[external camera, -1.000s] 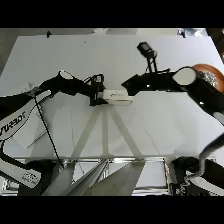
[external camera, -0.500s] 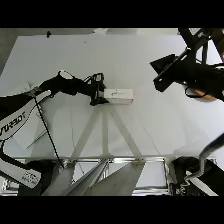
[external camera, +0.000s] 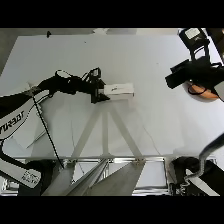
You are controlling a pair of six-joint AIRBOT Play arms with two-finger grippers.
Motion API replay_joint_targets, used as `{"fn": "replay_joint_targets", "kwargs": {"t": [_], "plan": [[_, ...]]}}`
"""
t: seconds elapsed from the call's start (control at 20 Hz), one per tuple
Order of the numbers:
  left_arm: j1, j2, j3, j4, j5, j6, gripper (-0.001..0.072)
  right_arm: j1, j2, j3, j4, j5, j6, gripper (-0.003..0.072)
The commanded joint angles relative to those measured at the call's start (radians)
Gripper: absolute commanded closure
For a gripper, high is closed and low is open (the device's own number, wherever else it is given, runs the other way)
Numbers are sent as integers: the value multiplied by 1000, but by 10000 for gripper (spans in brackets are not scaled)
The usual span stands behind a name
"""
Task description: Fold the box and place the chain.
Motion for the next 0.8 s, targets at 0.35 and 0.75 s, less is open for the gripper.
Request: {"fn": "replay_joint_targets", "kwargs": {"t": [0.35,0.75], "plan": [[2,38,0,-5,-16,0,701,-137,-104,0,16,4,94,678],[4,308,0,11,141,-216,702,-137,-104,0,16,4,93,678]]}}
